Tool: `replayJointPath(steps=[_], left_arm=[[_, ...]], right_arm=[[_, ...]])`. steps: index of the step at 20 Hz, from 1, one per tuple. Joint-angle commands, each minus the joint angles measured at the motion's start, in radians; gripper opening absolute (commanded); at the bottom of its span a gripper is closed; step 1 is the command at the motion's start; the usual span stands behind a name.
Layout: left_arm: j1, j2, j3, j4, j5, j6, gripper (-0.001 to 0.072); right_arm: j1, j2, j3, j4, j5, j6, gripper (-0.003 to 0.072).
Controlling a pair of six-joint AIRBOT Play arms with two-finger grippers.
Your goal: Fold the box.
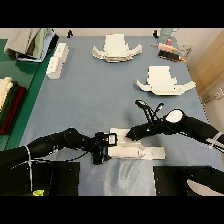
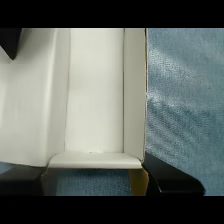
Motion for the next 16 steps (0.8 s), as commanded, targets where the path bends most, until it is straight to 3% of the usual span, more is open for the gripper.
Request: replayJointPath(steps=[1, 5, 9, 13, 14, 16], left_arm=[[0.0, -0.001, 0.0, 0.0, 0.0, -0.003, 0.0471], [0.0, -0.001, 0.0, 0.0, 0.0, -0.003, 0.0471], [0.0, -0.001, 0.0, 0.0, 0.0, -0.003, 0.0471], [0.0, -0.001, 0.0, 0.0, 0.0, -0.003, 0.047], [0.0, -0.001, 0.0, 0.0, 0.0, -0.003, 0.0471], [0.0, -0.001, 0.0, 0.0, 0.0, -0.003, 0.0471]], right_arm=[[-0.001, 0.103, 0.019, -0.013, -0.006, 0.001, 0.0004], [0.0, 0.325, 0.022, -0.019, 0.082, 0.002, 0.0003], [0.001, 0.533, 0.021, -0.131, 0.319, 0.002, 0.0013], [0.001, 0.689, -0.012, -0.397, 0.504, 0.01, 0.0428], [0.001, 0.721, -0.039, -0.439, 0.503, -0.048, 0.0496], [0.001, 0.764, -0.094, -0.52, 0.499, -0.196, 0.0509]])
